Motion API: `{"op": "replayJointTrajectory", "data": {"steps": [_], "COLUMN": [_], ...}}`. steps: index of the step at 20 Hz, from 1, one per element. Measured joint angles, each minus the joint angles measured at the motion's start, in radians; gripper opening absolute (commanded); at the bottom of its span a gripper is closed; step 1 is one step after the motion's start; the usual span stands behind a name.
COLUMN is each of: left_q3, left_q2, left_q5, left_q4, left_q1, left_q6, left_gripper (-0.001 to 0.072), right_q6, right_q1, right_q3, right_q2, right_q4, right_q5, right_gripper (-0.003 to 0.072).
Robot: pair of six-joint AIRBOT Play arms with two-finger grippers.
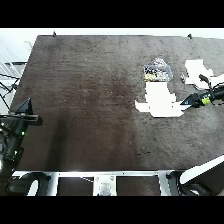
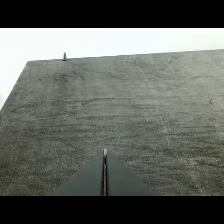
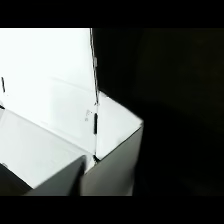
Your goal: Fold the box and place the chain.
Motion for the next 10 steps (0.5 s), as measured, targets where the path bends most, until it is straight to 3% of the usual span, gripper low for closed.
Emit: {"op": "replayJointTrajectory", "data": {"steps": [1,6,10], "left_q3": [0.000,0.000,0.000], "left_q2": [0.000,0.000,0.000], "left_q5": [0.000,0.000,0.000], "left_q4": [0.000,0.000,0.000], "left_q1": [0.000,0.000,0.000], "left_q6": [0.000,0.000,0.000], "left_gripper": [0.0020,0.0020,0.0020], "right_q6": [-0.003,-0.016,-0.020], "right_q1": [0.000,0.002,0.033], "right_q3": [0.000,-0.011,-0.111], "right_q2": [-0.009,-0.021,0.050], "right_q4": [0.019,0.097,0.206], "right_q5": [0.005,0.033,0.032], "right_gripper": [0.0015,0.0008,0.0008]}}
